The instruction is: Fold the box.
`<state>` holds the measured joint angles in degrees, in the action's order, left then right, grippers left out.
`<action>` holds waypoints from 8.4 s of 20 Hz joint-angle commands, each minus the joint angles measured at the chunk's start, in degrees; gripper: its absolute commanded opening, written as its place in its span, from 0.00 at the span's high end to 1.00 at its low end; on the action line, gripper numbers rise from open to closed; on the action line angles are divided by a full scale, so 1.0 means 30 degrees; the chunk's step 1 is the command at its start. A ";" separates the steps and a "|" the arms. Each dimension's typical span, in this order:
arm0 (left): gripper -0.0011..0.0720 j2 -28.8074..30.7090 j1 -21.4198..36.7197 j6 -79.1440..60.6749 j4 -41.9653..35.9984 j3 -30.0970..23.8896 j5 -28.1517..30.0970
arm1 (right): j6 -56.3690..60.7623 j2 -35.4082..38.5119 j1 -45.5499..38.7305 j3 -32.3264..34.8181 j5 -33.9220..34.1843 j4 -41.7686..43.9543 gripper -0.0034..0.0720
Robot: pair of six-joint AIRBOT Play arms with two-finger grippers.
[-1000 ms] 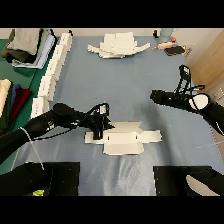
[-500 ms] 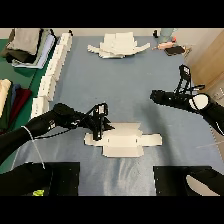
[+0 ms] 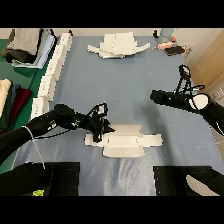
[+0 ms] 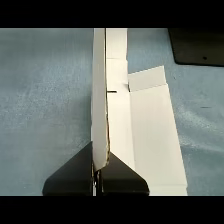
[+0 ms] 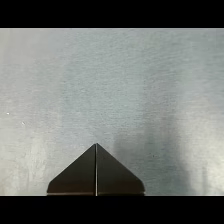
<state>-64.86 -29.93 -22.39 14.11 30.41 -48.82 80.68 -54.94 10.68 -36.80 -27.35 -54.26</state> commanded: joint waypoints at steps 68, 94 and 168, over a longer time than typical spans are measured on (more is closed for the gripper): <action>0.96 0.0007 0.0000 0.0969 0.0138 0.0029 -0.0284 | 1.0469 0.3381 2.0065 0.2608 -1.0331 -2.0254 0.00; 0.96 0.0015 0.0000 0.0969 0.0131 0.0029 -0.0284 | -2.0553 0.1807 0.4131 0.4036 -0.7985 0.2608 0.00; 0.96 0.0007 0.0000 0.0969 0.0131 0.0029 -0.0284 | -3.0199 -0.0874 0.2390 0.4889 -0.8218 0.6018 0.01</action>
<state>-64.88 -29.95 -19.49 14.50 30.44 -49.71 -9.89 -57.65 17.76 -22.63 -51.96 -35.62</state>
